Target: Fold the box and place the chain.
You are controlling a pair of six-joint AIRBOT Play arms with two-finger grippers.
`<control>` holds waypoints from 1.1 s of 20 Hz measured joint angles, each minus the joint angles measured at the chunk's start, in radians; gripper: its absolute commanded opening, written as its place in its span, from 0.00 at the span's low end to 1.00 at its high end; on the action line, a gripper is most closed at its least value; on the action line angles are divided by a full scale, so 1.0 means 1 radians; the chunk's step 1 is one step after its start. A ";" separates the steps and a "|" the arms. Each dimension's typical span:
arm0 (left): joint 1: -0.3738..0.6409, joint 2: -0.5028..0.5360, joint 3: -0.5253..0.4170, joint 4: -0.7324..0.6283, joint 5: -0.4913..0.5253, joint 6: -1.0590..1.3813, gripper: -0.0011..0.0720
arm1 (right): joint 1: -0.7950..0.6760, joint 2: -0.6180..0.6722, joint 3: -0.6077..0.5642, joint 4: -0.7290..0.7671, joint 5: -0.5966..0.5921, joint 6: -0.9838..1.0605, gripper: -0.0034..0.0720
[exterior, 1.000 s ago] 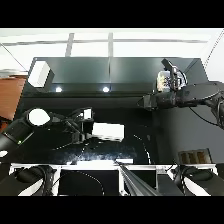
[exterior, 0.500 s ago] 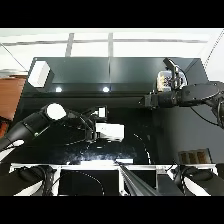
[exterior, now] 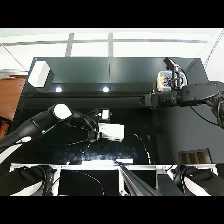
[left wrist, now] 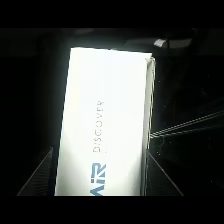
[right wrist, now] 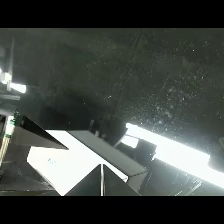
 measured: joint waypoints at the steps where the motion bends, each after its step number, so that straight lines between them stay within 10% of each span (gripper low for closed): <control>1: 0.000 -0.004 0.000 0.000 0.000 0.002 0.99 | 0.000 0.000 0.000 0.000 0.000 0.000 0.08; 22: 0.001 -0.018 0.030 0.007 -0.058 -0.003 0.99 | 0.000 0.000 0.000 -0.003 0.003 0.000 0.08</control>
